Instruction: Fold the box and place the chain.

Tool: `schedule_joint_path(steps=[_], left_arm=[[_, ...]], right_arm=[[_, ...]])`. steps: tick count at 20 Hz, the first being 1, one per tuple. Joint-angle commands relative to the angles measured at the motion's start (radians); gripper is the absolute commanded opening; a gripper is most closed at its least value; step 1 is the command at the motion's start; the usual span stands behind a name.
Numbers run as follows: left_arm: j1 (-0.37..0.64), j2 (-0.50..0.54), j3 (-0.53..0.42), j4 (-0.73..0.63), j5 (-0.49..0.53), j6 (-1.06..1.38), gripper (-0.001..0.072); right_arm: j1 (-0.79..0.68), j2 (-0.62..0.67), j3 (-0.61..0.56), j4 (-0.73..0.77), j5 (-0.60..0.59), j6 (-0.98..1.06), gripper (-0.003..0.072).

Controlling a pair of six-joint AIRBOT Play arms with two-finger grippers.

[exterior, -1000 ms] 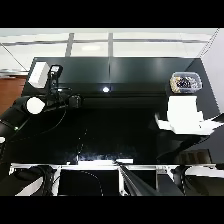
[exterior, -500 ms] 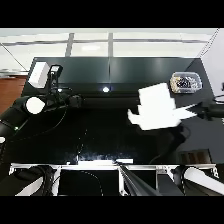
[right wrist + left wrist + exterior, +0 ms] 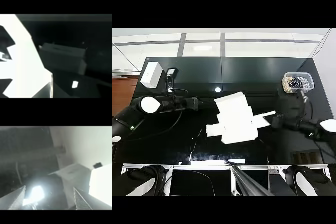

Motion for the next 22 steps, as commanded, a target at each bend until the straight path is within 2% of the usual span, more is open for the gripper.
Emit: schedule_joint_path(steps=[1,3,5,8,9,13,17,22], left_arm=[[-0.023,-0.064,0.000,-0.125,-0.102,0.014,0.0704],[-0.022,-0.127,0.001,-0.314,-0.177,0.098,0.0704],[-0.013,-0.190,0.001,-0.506,-0.281,0.328,0.0704],[0.013,-0.313,0.001,-0.713,-0.462,0.560,0.0703],[0.013,-0.344,0.001,-0.745,-0.502,0.607,0.0703],[0.026,-0.372,0.008,-0.713,-0.515,0.682,0.0702],[0.105,-0.354,0.040,-0.663,-0.550,0.681,0.0702],[0.180,-0.298,0.042,-0.492,-0.578,0.647,0.0702]], right_arm=[[0.107,0.059,-0.123,0.031,-0.091,-0.076,0.0012],[0.131,0.059,-0.130,0.032,-0.114,-0.077,0.0012],[0.132,0.059,-0.129,0.051,-0.143,-0.078,0.0012],[0.132,0.059,-0.129,0.053,-0.150,-0.079,0.0012],[0.132,0.059,-0.129,0.053,-0.150,-0.079,0.0012],[0.132,0.059,-0.129,0.053,-0.150,-0.078,0.0012],[0.132,0.059,-0.129,0.054,-0.150,-0.078,0.0012],[0.132,0.059,-0.129,0.054,-0.150,-0.078,0.0012]])
